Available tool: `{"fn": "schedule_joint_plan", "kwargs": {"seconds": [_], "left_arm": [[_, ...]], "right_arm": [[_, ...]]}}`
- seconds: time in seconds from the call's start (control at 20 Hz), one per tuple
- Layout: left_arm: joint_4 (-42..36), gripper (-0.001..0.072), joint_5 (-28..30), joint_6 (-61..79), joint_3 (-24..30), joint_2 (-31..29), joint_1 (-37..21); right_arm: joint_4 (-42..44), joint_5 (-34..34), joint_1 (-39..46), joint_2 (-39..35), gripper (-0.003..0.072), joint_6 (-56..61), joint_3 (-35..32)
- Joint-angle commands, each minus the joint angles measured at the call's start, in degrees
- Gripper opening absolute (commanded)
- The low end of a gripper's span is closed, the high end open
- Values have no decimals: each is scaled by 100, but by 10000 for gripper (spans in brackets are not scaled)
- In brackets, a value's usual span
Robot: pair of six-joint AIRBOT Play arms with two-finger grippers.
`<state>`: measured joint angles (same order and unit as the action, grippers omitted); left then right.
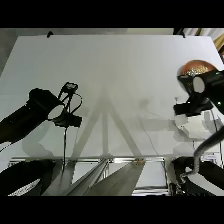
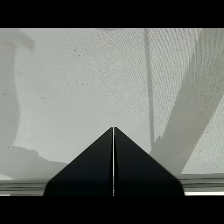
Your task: Fold the box and place the chain.
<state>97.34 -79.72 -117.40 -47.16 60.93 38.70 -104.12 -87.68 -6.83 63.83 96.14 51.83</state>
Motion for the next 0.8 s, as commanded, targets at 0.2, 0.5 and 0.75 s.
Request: {"fn": "schedule_joint_plan", "kwargs": {"seconds": [0.2, 0.5, 0.75], "left_arm": [[2, 12, 2, 0, 2, -4, -4], [0, 12, 2, 0, 2, -4, -4], [0, 12, 2, 0, 2, -4, -4]], "right_arm": [[-1373, 741, 1593, -813, 91, -511, 63], [-1512, 551, 2446, 223, 639, -566, 57], [-1773, 962, 2494, 767, 636, -822, 52]]}}
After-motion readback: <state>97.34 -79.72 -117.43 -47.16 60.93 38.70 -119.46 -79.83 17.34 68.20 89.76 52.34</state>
